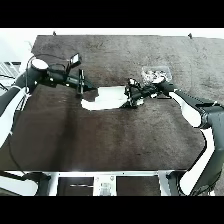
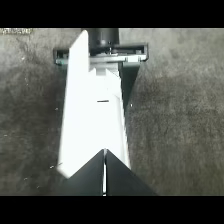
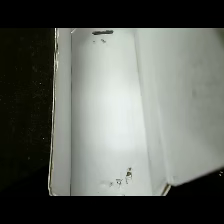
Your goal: Fold the box and place the chain.
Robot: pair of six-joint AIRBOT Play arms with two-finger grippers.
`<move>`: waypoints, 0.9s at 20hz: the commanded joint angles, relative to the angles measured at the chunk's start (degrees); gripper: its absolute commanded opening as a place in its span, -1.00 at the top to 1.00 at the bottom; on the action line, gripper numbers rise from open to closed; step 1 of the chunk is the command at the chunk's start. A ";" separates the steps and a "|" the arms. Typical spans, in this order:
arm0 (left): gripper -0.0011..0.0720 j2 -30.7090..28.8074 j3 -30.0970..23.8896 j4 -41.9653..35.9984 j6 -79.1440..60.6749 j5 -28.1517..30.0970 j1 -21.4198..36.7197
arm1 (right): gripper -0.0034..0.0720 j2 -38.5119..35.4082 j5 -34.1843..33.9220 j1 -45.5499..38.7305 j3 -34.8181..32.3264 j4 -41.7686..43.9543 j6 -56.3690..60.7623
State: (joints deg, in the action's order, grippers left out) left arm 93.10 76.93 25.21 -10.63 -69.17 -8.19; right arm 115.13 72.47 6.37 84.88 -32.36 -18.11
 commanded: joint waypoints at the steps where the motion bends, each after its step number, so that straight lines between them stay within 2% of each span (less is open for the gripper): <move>1: 0.94 -1.64 -8.68 -0.39 -3.43 11.19 -3.06 | -0.56 0.00 0.04 -0.02 -0.02 0.02 0.02; 2: 0.94 -1.05 -9.68 -0.37 -3.41 13.20 -3.91 | -0.56 0.00 0.02 -0.02 -0.02 0.00 0.02; 7: 0.94 3.04 -8.66 -3.32 -3.41 15.21 -4.37 | -0.56 0.00 0.02 -0.02 -0.02 0.00 0.02; 9: 0.94 4.57 -5.95 -3.82 -3.37 16.04 -4.37 | -0.56 0.00 0.02 -0.02 -0.02 0.00 0.02; 14: 0.94 10.27 4.63 -4.42 -0.70 18.12 -4.33 | -0.56 0.00 0.02 0.00 -0.02 0.00 0.00; 18: 0.94 13.22 7.85 -4.50 0.33 18.78 -4.33 | -0.56 0.00 0.02 -0.02 -0.02 0.00 0.02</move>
State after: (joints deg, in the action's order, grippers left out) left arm 104.09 82.00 20.78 -11.44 -51.40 -12.49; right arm 115.13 72.47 6.37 84.88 -32.36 -18.09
